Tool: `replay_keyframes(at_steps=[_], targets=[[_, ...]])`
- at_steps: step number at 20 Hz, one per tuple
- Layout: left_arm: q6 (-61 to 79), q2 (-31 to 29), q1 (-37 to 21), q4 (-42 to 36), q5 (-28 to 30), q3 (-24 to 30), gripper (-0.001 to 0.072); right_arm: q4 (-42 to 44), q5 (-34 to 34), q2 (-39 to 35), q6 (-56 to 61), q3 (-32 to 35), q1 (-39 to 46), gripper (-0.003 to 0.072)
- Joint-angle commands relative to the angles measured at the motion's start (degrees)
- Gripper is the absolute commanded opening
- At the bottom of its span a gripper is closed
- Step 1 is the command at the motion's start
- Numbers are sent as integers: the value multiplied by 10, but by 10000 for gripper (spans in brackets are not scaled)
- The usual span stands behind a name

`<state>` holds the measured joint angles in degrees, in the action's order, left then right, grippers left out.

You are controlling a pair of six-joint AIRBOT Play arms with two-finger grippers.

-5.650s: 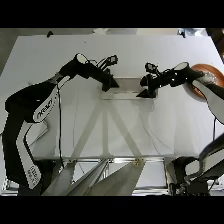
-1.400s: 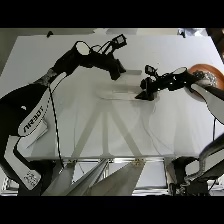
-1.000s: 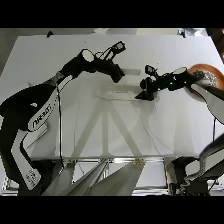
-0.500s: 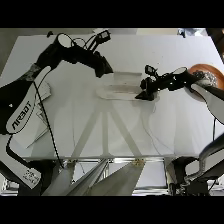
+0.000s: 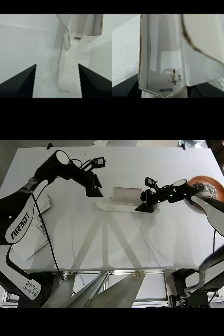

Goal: Fold the box and place the chain.

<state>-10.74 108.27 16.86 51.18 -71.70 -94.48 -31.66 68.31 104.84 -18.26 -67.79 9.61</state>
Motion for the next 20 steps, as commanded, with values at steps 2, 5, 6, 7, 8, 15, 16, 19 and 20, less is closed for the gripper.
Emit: replay_keyframes(at_steps=[2, 5, 6, 7, 8, 15, 16, 19, 20], targets=[[71, 21, 27, -10, 7, 28, 459, 0, 0, 0, 0, 0, 0, 497], [71, 31, 36, -12, 18, 29, 460, 0, 0, 0, 0, 0, 0, 497], [71, 31, 37, -14, 19, 29, 460, 0, 0, 0, 0, 0, 0, 497], [71, 31, 40, -15, 15, 29, 460, 0, 0, 0, 0, 0, 0, 497], [71, 31, 41, -15, 7, 29, 459, 0, 0, 0, 0, 0, 0, 497], [84, 31, 58, -31, -9, 29, 420, 0, 0, 0, 0, 0, 0, 497], [84, 31, 60, -31, 1, 29, 419, 0, 0, 0, 0, 0, 0, 497], [84, 31, 61, -29, 26, 29, 369, 0, 0, 0, 0, 0, 0, 497], [84, 31, 61, -29, 25, 29, 328, 0, 0, 0, 0, 0, 0, 497]])
